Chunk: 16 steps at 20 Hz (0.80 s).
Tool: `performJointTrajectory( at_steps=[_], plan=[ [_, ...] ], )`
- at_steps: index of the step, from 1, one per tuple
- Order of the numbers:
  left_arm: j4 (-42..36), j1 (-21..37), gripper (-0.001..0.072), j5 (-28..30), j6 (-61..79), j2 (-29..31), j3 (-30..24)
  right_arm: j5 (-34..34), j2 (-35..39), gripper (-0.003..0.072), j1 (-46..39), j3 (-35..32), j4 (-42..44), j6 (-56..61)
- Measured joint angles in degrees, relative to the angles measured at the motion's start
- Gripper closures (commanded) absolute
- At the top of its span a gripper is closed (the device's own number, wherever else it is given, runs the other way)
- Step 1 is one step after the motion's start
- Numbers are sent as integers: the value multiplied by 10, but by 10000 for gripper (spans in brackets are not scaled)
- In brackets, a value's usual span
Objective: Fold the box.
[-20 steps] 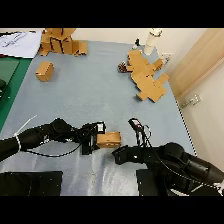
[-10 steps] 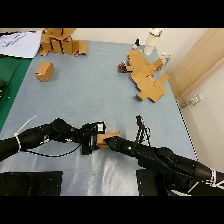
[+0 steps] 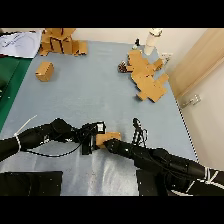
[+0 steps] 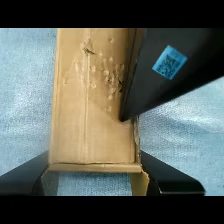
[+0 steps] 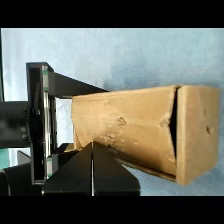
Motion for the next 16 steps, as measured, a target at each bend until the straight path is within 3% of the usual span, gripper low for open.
performJointTrajectory(
  at_steps=[5, 7, 9, 13, 16],
  plan=[
    [0, 0, 343, -1, 0, 0, 0, -4, 26, 687, 3, 8, -49, 1],
    [0, 0, 343, -1, 0, 0, 0, -63, 65, 687, -12, 22, -90, 1],
    [0, 0, 343, 0, 0, 0, 0, -161, 108, 687, -42, 44, -150, 23],
    [0, 0, 343, 0, 0, 0, 0, -439, 175, 684, -138, 110, -349, 148],
    [0, 0, 343, 0, 0, 0, 0, -578, 190, 684, -225, 145, -416, 163]
  ],
)
